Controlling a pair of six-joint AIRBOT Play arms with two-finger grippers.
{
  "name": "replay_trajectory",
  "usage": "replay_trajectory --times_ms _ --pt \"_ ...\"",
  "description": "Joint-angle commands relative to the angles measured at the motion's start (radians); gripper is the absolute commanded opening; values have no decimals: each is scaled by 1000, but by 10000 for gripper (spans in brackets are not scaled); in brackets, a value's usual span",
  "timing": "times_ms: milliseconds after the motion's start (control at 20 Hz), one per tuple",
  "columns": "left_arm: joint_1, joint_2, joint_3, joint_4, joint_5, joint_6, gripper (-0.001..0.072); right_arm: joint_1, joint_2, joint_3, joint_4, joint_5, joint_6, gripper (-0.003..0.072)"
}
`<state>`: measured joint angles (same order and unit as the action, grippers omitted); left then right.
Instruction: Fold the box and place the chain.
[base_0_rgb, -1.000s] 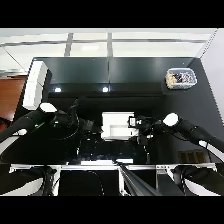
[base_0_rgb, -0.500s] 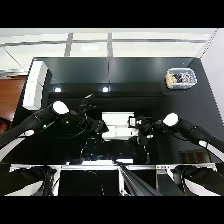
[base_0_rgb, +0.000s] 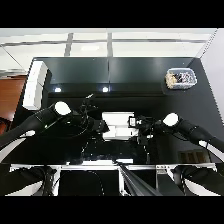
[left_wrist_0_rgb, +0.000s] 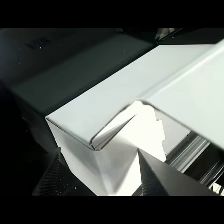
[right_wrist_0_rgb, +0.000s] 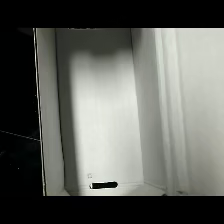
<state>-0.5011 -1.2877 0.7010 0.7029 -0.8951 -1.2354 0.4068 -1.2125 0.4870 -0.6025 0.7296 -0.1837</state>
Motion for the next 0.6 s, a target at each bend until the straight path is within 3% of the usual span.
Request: replay_trajectory --times_ms 0,450,550 --pt "-1 -1 3 4 6 -19 537 0 0 1 0 0 0 132" --pt "-16 -42 52 11 -3 -60 536 0 0 1 0 0 0 132" --pt "-50 -46 75 82 2 -109 536 0 0 1 0 0 0 132"
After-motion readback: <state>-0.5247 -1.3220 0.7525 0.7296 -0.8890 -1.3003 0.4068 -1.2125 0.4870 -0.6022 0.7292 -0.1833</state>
